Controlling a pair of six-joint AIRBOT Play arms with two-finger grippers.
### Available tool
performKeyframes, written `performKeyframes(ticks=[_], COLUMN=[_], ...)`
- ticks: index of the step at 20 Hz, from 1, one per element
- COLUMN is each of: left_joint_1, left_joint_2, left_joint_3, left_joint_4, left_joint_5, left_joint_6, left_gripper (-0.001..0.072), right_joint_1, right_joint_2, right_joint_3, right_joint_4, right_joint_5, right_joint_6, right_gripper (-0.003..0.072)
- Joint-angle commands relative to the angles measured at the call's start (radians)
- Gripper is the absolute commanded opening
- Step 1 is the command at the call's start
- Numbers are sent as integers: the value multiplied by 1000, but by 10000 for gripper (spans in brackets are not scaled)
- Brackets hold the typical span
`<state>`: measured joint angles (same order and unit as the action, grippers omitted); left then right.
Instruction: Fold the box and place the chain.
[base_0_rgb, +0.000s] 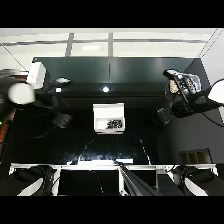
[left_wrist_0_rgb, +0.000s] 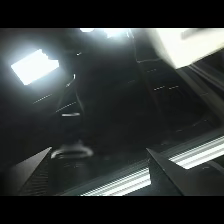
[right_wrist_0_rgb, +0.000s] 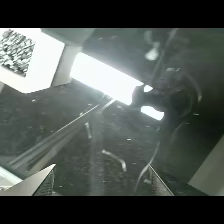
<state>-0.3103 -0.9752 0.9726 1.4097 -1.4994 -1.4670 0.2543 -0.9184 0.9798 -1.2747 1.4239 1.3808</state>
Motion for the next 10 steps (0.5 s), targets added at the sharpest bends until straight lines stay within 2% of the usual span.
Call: performKeyframes(ticks=[1, 3, 5, 6, 10], left_joint_1=[371, 526, 603, 614, 578], left_joint_2=[92, 92, 93, 93, 92], left_joint_3=[-55, -112, -198, -235, -332], left_joint_4=[-308, -574, -795, -851, -858], left_joint_5=[0, 22, 55, 66, 183], left_joint_6=[316, 508, 761, 887, 1260], left_gripper=[688, 688, 688, 688, 689], right_joint_1=[-39, -41, -42, -42, -47], right_joint_2=[57, 79, 97, 104, 108], right_joint_3=[0, -1, -1, -1, -1], right_joint_4=[-32, -32, -42, -47, -46], right_joint_5=[-7, 5, -8, -19, -20], right_joint_6=[-18, -47, -53, -53, -21], right_gripper=[698, 698, 698, 698, 698])
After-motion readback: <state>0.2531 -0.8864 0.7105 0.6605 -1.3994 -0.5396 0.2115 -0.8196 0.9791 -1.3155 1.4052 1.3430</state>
